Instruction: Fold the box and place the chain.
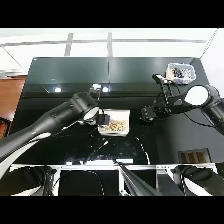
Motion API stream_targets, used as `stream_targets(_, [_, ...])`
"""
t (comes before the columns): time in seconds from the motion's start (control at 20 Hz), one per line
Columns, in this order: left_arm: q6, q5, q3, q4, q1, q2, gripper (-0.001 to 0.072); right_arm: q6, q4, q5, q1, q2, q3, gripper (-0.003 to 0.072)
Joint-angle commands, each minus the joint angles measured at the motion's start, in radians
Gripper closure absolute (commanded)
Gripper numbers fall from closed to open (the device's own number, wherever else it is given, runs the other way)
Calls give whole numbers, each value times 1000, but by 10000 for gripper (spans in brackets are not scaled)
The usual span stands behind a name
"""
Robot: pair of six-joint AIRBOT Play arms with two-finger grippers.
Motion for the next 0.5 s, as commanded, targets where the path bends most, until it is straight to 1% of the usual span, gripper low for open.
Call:
stream_targets(0.0, [42,-93,-89,210,-8,185,82,-1,-15,-4,3,1,0,373])
stream_targets(0.05, [41,-110,-156,231,29,242,82,-1,-16,-8,3,1,0,373])
stream_targets(0.1, [41,-105,-228,213,86,290,82,0,-16,-15,3,1,0,373])
stream_targets(0.15, [42,-65,-314,164,166,333,82,-1,-15,-24,3,1,0,373])
stream_targets(0.2, [50,-4,-391,77,256,363,82,0,-15,-31,3,1,0,373])
stream_targets(0.25, [108,92,-468,-77,366,384,82,0,-15,-39,3,1,0,373])
stream_targets(0.3, [225,203,-534,-271,468,392,82,0,-15,-45,3,1,0,373])
stream_targets(0.35, [420,311,-595,-504,571,389,82,1,-15,-49,3,1,0,373])
stream_targets(0.4, [665,377,-639,-734,653,381,82,0,-15,-51,3,1,0,373])
stream_targets(0.45, [959,392,-668,-953,724,365,82,0,-15,-51,3,1,0,373])
